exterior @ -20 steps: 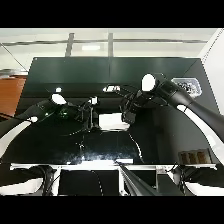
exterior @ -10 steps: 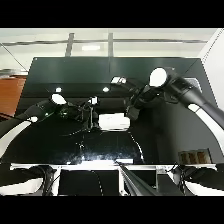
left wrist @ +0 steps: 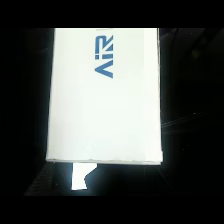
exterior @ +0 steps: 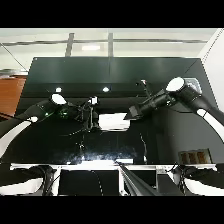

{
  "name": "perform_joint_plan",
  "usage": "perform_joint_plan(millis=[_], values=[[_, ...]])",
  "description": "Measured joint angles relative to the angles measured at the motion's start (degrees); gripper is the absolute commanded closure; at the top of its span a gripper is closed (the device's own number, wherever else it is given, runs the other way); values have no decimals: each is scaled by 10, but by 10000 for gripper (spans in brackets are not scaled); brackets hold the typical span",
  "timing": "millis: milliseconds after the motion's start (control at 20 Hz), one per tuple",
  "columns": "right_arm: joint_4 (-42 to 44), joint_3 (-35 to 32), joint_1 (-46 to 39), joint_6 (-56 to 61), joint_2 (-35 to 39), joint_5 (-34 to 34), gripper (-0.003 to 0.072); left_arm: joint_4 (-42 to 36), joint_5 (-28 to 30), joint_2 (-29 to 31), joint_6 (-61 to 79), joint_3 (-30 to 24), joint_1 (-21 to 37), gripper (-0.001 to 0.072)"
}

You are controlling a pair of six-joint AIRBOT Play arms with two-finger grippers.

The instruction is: Fold the box and place the chain.

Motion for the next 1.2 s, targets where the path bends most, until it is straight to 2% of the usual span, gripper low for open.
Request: perform_joint_plan(millis=[150,400,1200], values=[[48,-20,20,7,-17,-46,658,0,0,0,0,0,0,223],[68,-29,35,20,-29,-80,657,0,0,0,0,0,0,223],[2,-31,61,78,-36,-129,657,1,1,0,0,0,0,223]])
